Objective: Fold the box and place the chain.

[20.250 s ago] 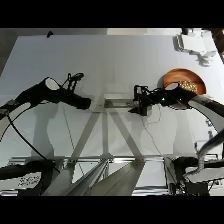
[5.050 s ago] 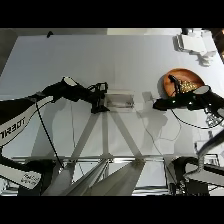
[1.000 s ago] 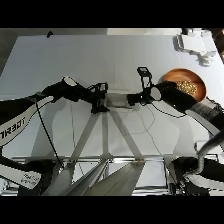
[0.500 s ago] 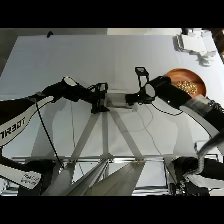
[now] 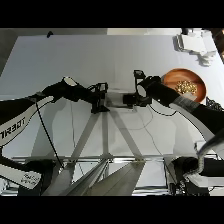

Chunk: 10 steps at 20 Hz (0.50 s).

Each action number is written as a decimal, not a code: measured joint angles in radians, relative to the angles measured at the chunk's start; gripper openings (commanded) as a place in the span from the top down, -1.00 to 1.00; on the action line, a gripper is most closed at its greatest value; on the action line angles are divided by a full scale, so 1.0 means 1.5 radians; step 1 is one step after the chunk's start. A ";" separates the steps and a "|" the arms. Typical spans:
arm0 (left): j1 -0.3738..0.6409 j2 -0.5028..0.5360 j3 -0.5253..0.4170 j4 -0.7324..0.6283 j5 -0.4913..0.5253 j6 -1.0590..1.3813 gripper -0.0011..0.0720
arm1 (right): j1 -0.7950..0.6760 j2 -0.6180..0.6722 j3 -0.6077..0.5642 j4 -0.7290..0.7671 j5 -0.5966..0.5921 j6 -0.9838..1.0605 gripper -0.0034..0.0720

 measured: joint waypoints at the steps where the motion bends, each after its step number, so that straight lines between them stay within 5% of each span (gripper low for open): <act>1: 0.000 0.000 0.000 0.000 0.000 -0.001 -0.19 | 0.000 -0.001 0.000 0.000 -0.005 0.012 0.41; 4: 0.000 0.000 0.000 -0.001 0.002 -0.001 -0.19 | 0.002 -0.003 0.001 -0.001 -0.023 0.042 0.86; 8: 0.000 0.000 0.000 -0.001 0.002 0.001 -0.19 | 0.002 -0.003 0.001 -0.003 -0.030 0.057 0.88; 9: 0.000 0.000 0.000 -0.001 0.002 0.001 -0.19 | 0.002 -0.003 0.001 -0.003 -0.031 0.061 0.77; 10: 0.000 0.000 0.000 -0.001 0.002 -0.002 -0.19 | 0.002 -0.003 0.001 -0.002 -0.034 0.066 0.32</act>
